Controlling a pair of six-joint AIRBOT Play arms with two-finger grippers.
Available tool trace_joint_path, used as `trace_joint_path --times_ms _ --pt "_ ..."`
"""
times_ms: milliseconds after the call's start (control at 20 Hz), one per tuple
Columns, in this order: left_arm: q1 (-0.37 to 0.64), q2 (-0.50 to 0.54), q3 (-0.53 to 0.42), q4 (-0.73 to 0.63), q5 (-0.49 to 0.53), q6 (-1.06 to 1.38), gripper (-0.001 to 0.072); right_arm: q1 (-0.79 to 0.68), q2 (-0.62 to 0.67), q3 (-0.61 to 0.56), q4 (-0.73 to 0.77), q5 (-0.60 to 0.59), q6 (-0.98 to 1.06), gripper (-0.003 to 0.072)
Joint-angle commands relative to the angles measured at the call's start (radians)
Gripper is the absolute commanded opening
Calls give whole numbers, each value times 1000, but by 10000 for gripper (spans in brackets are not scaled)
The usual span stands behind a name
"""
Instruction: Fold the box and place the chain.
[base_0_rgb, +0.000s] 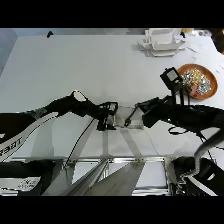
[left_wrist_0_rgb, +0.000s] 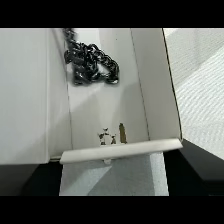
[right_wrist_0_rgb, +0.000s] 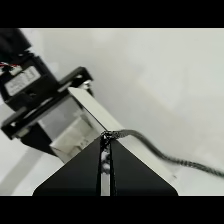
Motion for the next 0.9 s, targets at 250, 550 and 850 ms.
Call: trace_joint_path --times_ms 250,550,850 --pt "1 1 0 0 0 0 83 1 134 0 -222 193 148 16" --pt "1 1 0 0 0 0 83 2 143 0 -297 357 213 17" --pt "1 1 0 0 0 0 83 2 74 0 115 219 88 17"
